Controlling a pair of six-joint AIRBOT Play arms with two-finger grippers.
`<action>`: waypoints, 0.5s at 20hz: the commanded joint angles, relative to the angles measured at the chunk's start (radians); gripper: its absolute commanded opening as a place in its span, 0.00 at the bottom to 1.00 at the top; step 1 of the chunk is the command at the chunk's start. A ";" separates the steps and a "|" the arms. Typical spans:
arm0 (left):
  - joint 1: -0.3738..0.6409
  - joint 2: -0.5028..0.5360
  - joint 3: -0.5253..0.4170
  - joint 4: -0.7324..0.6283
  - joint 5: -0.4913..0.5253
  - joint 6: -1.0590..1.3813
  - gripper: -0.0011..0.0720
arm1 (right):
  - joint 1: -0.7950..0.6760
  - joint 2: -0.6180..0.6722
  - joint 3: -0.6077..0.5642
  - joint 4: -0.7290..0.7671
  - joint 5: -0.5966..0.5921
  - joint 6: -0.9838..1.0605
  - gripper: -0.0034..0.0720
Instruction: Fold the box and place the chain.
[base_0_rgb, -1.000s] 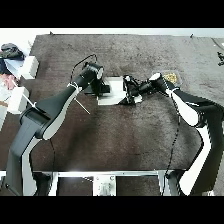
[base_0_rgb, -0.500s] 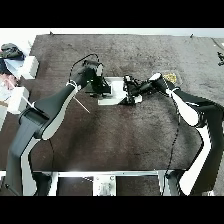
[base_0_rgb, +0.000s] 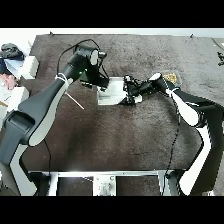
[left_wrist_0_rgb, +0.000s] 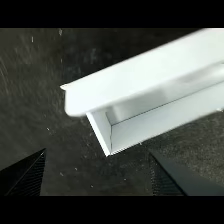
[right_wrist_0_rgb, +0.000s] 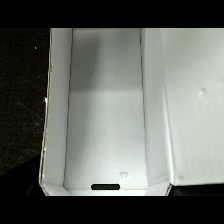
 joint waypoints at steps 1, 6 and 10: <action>0.000 0.076 -0.035 -0.002 0.109 0.110 0.97 | 0.001 0.000 0.001 0.000 0.000 0.000 0.49; 0.075 0.273 -0.386 -0.193 0.399 0.275 0.97 | 0.001 0.000 0.001 0.000 0.000 0.000 0.49; 0.217 0.413 -0.703 -0.622 0.619 0.785 0.97 | 0.001 0.000 0.001 0.000 -0.001 0.000 0.49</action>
